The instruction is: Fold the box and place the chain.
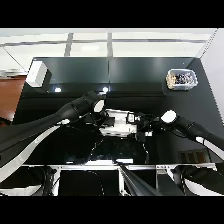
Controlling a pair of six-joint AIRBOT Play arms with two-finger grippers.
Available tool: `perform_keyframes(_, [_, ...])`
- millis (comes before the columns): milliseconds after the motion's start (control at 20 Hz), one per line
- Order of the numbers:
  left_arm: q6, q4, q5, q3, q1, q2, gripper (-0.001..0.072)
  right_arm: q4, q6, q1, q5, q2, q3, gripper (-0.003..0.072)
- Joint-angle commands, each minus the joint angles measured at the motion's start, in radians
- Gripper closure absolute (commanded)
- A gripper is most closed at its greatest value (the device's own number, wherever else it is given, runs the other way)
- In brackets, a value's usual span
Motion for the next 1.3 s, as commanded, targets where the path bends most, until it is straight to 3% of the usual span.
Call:
perform_keyframes(0, [0.005, -0.003, 0.005, 0.002, -0.001, 0.000, 0.0683, -0.001, -0.004, 0.000, 0.001, 0.000, 0.000, 0.0560])
perform_keyframes(600, [0.016, -0.035, 0.019, 0.002, -0.001, -0.014, 0.0681, -0.002, 0.006, 0.000, 0.027, 0.000, 0.000, 0.0559])
perform_keyframes(650, [0.016, -0.035, 0.012, 0.003, -0.001, -0.014, 0.0681, 0.002, 0.019, 0.000, 0.022, 0.000, 0.001, 0.0429])
perform_keyframes(700, [0.011, -0.034, -0.001, 0.005, -0.001, -0.014, 0.0681, 0.005, 0.093, -0.003, 0.024, 0.004, 0.006, 0.0022])
perform_keyframes(750, [0.007, -0.034, -0.008, 0.010, -0.001, -0.013, 0.0681, -0.027, 0.179, -0.012, 0.049, 0.021, 0.017, -0.0023])
perform_keyframes(850, [-0.037, -0.031, -0.021, 0.021, -0.001, -0.013, 0.0682, -0.153, 0.265, -0.042, 0.153, 0.082, 0.042, -0.0022])
perform_keyframes(1000, [-0.048, -0.024, -0.021, 0.027, -0.001, -0.014, 0.0683, -0.284, 0.300, -0.087, 0.208, 0.174, 0.047, -0.0022])
perform_keyframes(1250, [-0.049, -0.014, -0.020, 0.027, -0.001, -0.015, 0.0682, -0.241, 0.216, -0.078, 0.175, 0.156, 0.045, -0.0020])
